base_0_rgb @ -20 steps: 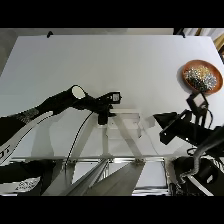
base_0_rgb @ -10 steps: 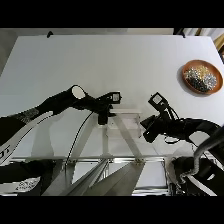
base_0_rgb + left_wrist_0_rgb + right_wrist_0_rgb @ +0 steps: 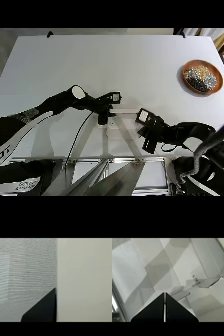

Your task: Fold the box and place the chain.

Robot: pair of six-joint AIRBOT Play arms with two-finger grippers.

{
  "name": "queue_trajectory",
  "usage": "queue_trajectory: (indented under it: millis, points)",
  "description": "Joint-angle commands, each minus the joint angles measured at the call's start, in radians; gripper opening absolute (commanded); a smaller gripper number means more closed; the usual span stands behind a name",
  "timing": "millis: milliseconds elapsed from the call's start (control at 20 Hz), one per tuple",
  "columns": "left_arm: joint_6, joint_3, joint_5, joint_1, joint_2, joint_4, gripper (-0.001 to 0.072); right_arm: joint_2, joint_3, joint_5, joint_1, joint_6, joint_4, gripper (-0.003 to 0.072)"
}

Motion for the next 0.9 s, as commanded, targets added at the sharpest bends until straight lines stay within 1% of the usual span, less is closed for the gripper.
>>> queue_trajectory:
  millis: [0, 50, 100, 150, 250, 350, 400, 450, 600, 750, 850]
  points:
    - [0.0, 0.0, 0.0, 0.0, 0.0, 0.0, 0.001, 0.0, -0.001, -0.001, 0.074, -0.036, -0.141, 0.0052]
    - [0.0, 0.0, 0.0, 0.0, 0.0, 0.0, 0.001, 0.0, -0.001, 0.008, 0.079, -0.035, -0.17, 0.0184]
    - [0.0, 0.0, 0.0, 0.0, 0.0, 0.0, 0.001, 0.0, -0.001, 0.012, 0.087, -0.013, -0.226, 0.0356]
    - [0.0, 0.0, 0.0, 0.0, 0.0, 0.0, 0.001, 0.0, -0.001, 0.012, 0.097, 0.023, -0.291, 0.047]
    - [0.0, 0.0, 0.0, 0.0, 0.0, 0.0, 0.001, 0.0, -0.002, 0.032, 0.119, 0.039, -0.381, 0.0485]
    - [0.0, 0.0, 0.001, 0.0, 0.0, 0.0, 0.001, -0.001, -0.014, 0.035, 0.142, 0.043, -0.41, 0.0487]
    - [0.0, 0.0, 0.0, 0.0, 0.0, 0.0, 0.001, -0.001, -0.027, 0.029, 0.154, 0.043, -0.422, 0.0503]
    - [0.0, 0.0, 0.0, 0.0, 0.0, 0.0, 0.001, -0.001, -0.047, 0.019, 0.164, 0.043, -0.446, 0.055]
    - [0.0, 0.0, 0.0, 0.0, 0.0, 0.0, 0.001, -0.001, -0.092, -0.007, 0.195, 0.043, -0.483, 0.0554]
    - [0.0, 0.0, 0.0, 0.0, 0.0, 0.0, 0.001, -0.001, -0.113, -0.105, 0.261, 0.054, -0.463, 0.0556]
    - [0.0, 0.0, 0.0, 0.0, 0.0, 0.0, 0.001, -0.001, -0.125, -0.138, 0.284, 0.061, -0.464, 0.0556]
